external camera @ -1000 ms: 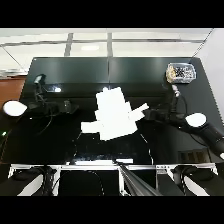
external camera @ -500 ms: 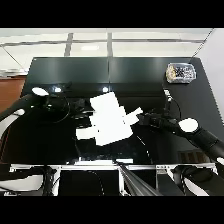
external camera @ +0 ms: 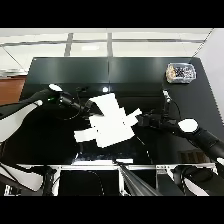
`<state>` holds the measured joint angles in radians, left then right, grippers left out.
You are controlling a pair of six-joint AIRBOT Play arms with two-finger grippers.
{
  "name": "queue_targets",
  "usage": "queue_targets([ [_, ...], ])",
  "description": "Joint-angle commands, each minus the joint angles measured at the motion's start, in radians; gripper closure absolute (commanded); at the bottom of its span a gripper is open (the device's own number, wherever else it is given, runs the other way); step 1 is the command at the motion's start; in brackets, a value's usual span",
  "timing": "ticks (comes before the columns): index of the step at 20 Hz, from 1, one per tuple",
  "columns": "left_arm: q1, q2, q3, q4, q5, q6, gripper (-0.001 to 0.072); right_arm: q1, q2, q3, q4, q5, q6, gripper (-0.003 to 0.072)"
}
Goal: Fold the box and place the chain.
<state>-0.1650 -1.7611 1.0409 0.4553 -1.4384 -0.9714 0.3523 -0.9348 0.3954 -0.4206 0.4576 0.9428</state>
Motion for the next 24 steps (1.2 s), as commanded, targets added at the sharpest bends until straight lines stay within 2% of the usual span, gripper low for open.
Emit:
queue_targets([
  [1,-0.037,-0.080,0.109,0.065,-0.183,0.068,0.0263,0.001,0.001,0.000,0.000,0.013,0.000,0.0671],
  [2,-0.048,-0.104,0.145,0.115,-0.224,0.069,0.0356,0.001,0.001,0.000,0.000,0.013,0.000,0.0671],
  [4,-0.062,-0.127,0.192,0.200,-0.265,0.088,0.0437,0.001,0.001,0.000,0.000,0.013,0.000,0.0671],
  [6,-0.066,-0.137,0.217,0.220,-0.260,0.087,0.0440,0.001,0.001,0.000,0.003,0.014,0.001,0.0671],
  [8,-0.066,-0.143,0.233,0.218,-0.238,0.085,0.0493,0.001,0.001,0.000,0.001,0.022,0.003,0.0670],
  [15,-0.058,-0.157,0.241,0.182,-0.195,0.048,0.0493,0.001,0.001,0.000,0.001,0.051,0.003,0.0671],
  [16,-0.056,-0.159,0.240,0.182,-0.195,0.049,0.0545,0.001,0.001,0.000,0.001,0.055,0.003,0.0670],
  [17,-0.052,-0.161,0.241,0.182,-0.194,0.055,0.0583,0.001,0.001,0.000,0.001,0.055,0.003,0.0619],
  [19,-0.044,-0.161,0.241,0.183,-0.193,0.083,0.0684,0.001,0.002,0.001,-0.004,0.049,-0.008,-0.0034],
  [21,-0.033,-0.159,0.245,0.184,-0.196,0.082,0.0685,-0.023,0.006,0.025,-0.067,0.085,-0.015,-0.0027],
  [24,-0.024,-0.125,0.246,0.193,-0.204,0.084,0.0687,-0.125,0.013,0.127,-0.259,0.287,-0.016,-0.0025],
])
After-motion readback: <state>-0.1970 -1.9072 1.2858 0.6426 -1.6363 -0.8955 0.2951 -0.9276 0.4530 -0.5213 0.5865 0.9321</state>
